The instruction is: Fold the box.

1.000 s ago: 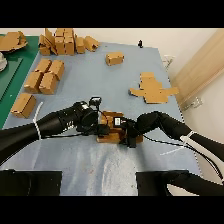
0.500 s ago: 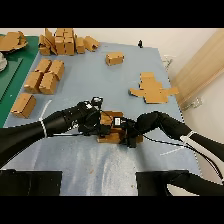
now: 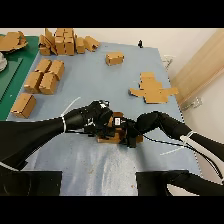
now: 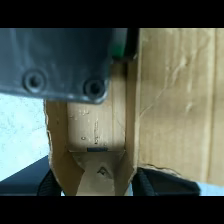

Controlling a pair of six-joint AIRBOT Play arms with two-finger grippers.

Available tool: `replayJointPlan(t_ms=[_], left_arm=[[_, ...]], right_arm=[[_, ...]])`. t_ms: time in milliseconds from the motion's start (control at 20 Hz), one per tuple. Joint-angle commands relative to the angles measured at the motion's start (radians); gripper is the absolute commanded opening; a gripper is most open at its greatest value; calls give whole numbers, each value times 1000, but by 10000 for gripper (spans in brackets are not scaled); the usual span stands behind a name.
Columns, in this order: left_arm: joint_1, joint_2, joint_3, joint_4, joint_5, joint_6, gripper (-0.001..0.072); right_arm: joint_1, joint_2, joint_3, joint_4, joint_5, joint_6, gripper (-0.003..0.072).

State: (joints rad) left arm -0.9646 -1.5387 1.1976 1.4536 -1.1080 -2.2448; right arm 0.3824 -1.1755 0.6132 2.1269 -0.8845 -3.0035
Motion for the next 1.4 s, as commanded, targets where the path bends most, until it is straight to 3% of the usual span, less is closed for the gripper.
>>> replayJointPlan(t_ms=[0,100,150,200,600,650,700,750,950,1350], left_arm=[[-1,-26,11,11,-24,1,458],[-1,-26,11,13,-8,4,457],[-2,-26,10,13,3,3,383],[-2,-26,11,13,14,6,15],[-2,-26,11,-18,32,-19,12],[-2,-26,11,-19,32,-17,37],[-2,-25,11,-19,32,-14,398],[-2,-24,11,-19,33,-16,657],[-2,3,14,-18,18,12,670],[0,152,13,104,-161,53,668]], right_arm=[[0,0,0,0,0,0,562],[0,1,0,0,0,0,561],[0,0,0,0,0,0,561],[0,0,0,0,0,0,561],[0,0,0,0,0,0,561],[0,0,0,0,0,0,561],[0,0,0,0,0,0,561],[0,0,0,0,0,0,561],[0,1,0,0,0,0,561],[0,0,0,0,1,0,561]])
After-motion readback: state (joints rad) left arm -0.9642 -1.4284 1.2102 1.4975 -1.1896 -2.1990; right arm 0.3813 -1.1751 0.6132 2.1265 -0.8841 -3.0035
